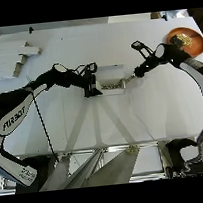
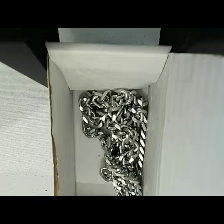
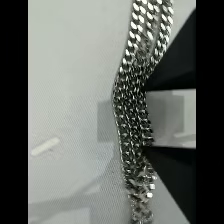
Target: Fold the box and place the chain.
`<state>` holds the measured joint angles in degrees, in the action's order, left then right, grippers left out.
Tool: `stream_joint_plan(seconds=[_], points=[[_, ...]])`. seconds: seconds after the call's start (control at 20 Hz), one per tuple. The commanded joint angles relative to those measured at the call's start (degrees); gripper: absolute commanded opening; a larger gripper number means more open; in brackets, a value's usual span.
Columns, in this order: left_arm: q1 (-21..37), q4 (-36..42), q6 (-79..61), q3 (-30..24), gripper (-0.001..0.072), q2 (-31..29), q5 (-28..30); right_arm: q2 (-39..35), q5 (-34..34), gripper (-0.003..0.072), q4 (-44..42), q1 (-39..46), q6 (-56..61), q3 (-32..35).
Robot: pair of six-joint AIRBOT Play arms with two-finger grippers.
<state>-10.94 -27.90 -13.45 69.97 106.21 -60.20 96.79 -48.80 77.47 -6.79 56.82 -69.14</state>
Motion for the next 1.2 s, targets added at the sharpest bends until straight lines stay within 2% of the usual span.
stream_joint_plan(seconds=[0.0,0.15,0.4,0.85,1.15], points=[[0.0,0.0,0.0,0.0,0.0475,0.0,0.0,0.9,-0.5,0.021,1.9,-1.0,1.4,0.0],[0.0,0.0,0.0,0.0,0.0475,0.0,0.0,0.9,-1.5,0.0018,1.9,-1.1,1.4,0.0],[0.0,0.0,0.0,0.0,0.0475,0.0,0.0,-1.4,-3.0,0.0011,1.9,-1.1,1.2,0.0],[0.0,0.0,0.0,0.0,0.0475,0.0,0.0,-14.0,-1.4,0.0011,1.8,-1.2,1.2,0.0],[0.0,0.0,0.0,0.0,0.0475,0.0,0.0,-18.4,-7.6,0.0011,1.3,-8.1,-2.9,0.0]])
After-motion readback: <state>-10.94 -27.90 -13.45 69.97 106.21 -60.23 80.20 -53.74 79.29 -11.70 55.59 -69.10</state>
